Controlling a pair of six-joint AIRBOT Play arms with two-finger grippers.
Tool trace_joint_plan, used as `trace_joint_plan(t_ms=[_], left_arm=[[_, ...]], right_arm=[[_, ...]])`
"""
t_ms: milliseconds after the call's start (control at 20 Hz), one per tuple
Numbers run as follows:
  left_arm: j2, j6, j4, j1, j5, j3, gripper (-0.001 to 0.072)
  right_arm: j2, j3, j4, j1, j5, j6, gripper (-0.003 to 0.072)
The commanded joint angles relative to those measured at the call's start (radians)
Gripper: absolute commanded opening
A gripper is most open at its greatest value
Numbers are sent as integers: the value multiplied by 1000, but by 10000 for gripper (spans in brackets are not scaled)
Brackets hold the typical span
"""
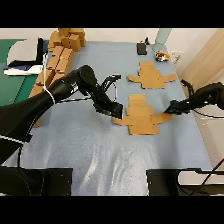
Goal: Fold the box.
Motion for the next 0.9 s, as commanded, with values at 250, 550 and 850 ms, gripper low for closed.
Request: trace_joint_plan(t_ms=[250, 550, 850], left_arm=[[1, 63, -41, 14, -286, 11, 652], [1, 53, -113, 15, -210, 11, 652], [1, 171, -239, 85, -201, 7, 651]], right_arm=[[188, -373, 201, 349, 177, 134, 69], [193, -376, 147, 405, 169, 207, 256], [214, -394, 171, 458, 171, 115, 3]])
